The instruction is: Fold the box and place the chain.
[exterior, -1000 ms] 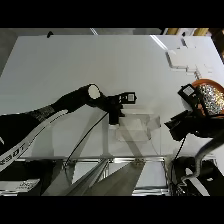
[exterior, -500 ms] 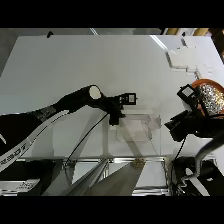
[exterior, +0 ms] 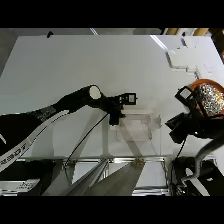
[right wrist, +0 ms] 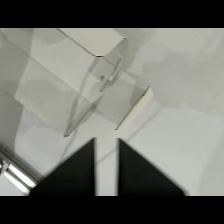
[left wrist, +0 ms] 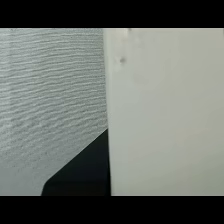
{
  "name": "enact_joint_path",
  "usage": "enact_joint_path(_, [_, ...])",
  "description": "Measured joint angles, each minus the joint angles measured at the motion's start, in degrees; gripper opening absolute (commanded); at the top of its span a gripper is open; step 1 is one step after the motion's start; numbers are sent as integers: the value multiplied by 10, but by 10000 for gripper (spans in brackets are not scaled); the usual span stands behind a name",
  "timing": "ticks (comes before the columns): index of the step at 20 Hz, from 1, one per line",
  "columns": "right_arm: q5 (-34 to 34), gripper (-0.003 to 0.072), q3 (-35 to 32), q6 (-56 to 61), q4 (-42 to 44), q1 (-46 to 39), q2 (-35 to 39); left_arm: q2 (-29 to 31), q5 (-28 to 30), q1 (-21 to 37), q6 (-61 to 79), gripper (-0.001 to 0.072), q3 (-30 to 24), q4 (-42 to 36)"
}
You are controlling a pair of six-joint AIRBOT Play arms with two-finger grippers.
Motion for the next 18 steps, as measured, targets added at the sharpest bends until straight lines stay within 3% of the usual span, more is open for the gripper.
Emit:
enact_joint_path(4, [-9,20,-34,-95,50,11,-7,0,-1,0,0,10,0,0])
enact_joint_path(8, [-36,22,-67,-180,47,112,-33,0,-2,0,0,10,0,0])
enact_joint_path(9, [-40,94,-71,-193,27,142,-41,0,-2,0,0,10,0,0])
enact_joint_path(11, [-55,432,-76,-211,-18,181,-52,0,-2,0,0,10,0,0])
enact_joint_path(14, [-95,486,-81,-223,-43,207,-61,0,-2,0,0,10,0,0])
enact_joint_path(15, [-108,543,-84,-226,-46,211,-62,0,-2,0,0,10,0,0])
enact_joint_path(18, [-157,543,-114,-240,-50,221,-65,0,-2,0,0,10,0,0])
